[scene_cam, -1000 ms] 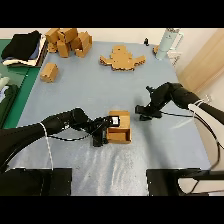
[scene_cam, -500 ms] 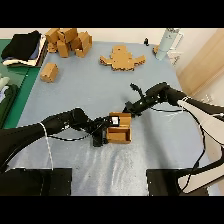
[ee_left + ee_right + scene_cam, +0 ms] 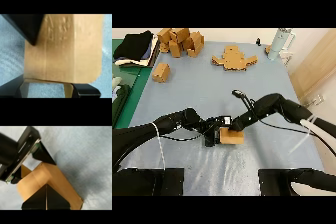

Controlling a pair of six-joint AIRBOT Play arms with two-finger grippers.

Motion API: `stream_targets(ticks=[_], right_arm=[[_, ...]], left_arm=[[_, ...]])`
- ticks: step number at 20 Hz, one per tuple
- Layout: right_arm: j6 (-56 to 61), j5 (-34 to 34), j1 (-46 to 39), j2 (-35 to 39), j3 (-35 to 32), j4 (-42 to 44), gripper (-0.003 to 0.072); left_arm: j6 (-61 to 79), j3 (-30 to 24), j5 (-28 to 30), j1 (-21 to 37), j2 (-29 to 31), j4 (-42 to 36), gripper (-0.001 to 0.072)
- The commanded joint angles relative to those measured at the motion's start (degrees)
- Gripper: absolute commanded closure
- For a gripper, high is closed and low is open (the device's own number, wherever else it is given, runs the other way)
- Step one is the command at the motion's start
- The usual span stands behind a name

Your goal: Fold the box.

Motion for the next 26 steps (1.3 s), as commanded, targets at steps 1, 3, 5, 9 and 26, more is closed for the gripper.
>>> stream_targets(ticks=[1,3,5,9,26], right_arm=[[-0.6,11.8,7.4,8.0,-6.0,-7.8,0.0684],[-0.6,17.8,11.7,11.8,-8.3,-13.3,0.0684],[-0.4,24.0,16.9,16.2,-10.9,-21.0,0.0684],[-0.4,32.5,25.7,23.8,-17.7,-32.7,0.0684],[-1.1,35.4,31.0,23.8,-22.9,-52.8,0.0275]], left_arm=[[0.0,0.0,0.0,0.0,0.0,0.0,0.0243],[0.0,0.0,0.0,0.0,0.0,0.0,0.0244],[0.0,0.0,0.0,0.0,0.0,0.0,0.0243],[0.0,0.0,0.0,0.0,0.0,0.0,0.0243],[0.0,0.0,0.0,0.0,0.0,0.0,0.0244]])
